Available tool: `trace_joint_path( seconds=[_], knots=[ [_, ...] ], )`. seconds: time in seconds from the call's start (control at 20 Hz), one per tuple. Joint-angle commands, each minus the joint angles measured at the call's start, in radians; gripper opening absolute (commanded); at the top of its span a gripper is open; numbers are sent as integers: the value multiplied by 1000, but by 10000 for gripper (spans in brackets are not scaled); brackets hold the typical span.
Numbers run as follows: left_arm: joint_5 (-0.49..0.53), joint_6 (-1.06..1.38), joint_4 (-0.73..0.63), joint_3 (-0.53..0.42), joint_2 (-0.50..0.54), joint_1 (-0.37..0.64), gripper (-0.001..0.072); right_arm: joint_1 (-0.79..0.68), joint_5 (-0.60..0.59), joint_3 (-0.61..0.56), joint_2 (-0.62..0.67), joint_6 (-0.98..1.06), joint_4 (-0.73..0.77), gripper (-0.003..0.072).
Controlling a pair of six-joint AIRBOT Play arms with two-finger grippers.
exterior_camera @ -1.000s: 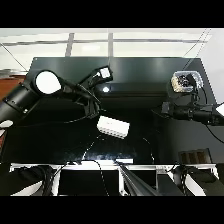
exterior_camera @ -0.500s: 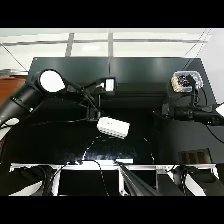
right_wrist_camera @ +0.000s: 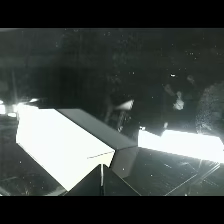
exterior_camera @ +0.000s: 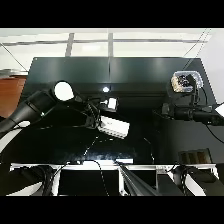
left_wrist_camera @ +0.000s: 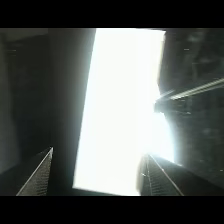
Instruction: Fold the box and place the chain.
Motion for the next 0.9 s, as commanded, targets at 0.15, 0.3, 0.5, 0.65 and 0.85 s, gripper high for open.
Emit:
trace_joint_path(
  seconds=[0.15,0.3,0.5,0.65,0.85],
  knots=[
    [9,41,3,-23,-58,-70,705,0,-32,1,0,2,-2,21],
    [73,45,-25,-23,-61,-61,704,0,-35,1,0,2,-4,21],
    [92,77,-44,-23,-88,-61,705,0,-40,1,0,2,-4,21],
    [92,76,-69,-23,-105,-61,704,0,-40,1,0,2,-4,21],
    [37,73,-156,-15,-107,-19,704,0,-40,1,0,3,-4,21]
  ],
)
